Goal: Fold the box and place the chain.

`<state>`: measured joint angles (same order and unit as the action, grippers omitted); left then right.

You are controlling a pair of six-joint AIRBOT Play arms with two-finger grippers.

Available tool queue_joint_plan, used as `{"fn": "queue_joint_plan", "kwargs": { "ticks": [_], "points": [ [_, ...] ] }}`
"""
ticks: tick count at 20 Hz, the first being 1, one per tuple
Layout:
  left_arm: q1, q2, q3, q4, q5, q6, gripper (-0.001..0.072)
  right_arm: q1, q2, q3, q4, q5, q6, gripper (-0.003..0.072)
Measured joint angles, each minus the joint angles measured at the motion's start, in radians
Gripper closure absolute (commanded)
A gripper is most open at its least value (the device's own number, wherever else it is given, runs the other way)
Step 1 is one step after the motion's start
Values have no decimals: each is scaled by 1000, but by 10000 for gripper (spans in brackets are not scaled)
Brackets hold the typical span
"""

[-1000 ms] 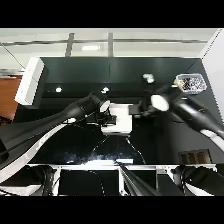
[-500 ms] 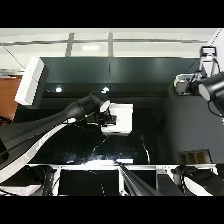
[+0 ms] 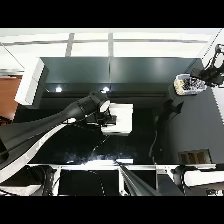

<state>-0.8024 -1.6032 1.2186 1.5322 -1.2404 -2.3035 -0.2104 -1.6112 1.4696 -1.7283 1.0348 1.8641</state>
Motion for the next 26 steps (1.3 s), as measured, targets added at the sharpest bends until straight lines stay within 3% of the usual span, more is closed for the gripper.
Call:
{"fn": "queue_joint_plan", "kwargs": {
  "ticks": [7, 15, 16, 25, 26],
  "points": [
    [0, 0, 0, 0, 0, 0, 680, -34, -163, 123, -54, 31, -25, 116],
    [0, 0, 0, 0, -1, 0, 680, -43, -230, 137, -54, -35, -17, 157],
    [0, 0, 0, 0, -1, 0, 681, -45, -234, 137, -53, -40, -16, 219],
    [0, 0, 0, -3, -2, 0, 680, -63, -253, 138, -54, -74, -1, 225],
    [0, 0, 0, -3, -2, 0, 681, -64, -254, 138, -55, -73, 0, 347]
  ]
}}
